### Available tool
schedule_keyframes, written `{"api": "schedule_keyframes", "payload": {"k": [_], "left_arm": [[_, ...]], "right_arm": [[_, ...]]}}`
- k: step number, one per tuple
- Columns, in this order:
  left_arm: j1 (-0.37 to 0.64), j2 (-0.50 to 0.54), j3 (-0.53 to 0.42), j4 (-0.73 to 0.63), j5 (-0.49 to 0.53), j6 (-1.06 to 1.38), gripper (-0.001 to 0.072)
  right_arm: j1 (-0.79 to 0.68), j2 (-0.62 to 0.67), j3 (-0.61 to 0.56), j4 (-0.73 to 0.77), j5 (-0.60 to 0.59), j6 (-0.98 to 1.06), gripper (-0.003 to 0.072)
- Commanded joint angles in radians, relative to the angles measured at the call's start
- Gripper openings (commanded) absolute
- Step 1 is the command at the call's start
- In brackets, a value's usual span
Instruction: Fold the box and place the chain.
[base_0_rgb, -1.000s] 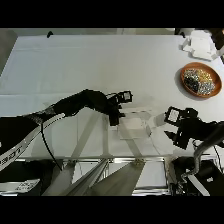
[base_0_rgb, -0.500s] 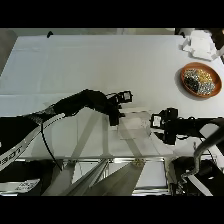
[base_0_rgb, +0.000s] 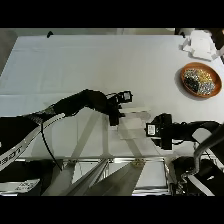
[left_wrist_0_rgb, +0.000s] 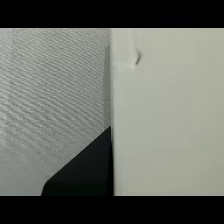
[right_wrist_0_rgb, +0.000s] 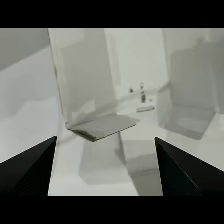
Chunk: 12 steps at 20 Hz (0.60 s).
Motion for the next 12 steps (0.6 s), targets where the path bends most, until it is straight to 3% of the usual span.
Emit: {"api": "schedule_keyframes", "payload": {"k": [1,12], "left_arm": [[0.000,-0.001,0.000,0.000,0.000,0.000,0.0013],[0.000,-0.001,0.000,0.000,0.000,0.000,0.0013]], "right_arm": [[0.034,0.004,-0.088,-0.023,-0.097,-0.021,0.0708],[0.094,0.006,-0.131,-0.048,-0.376,-0.024,0.0704]]}}
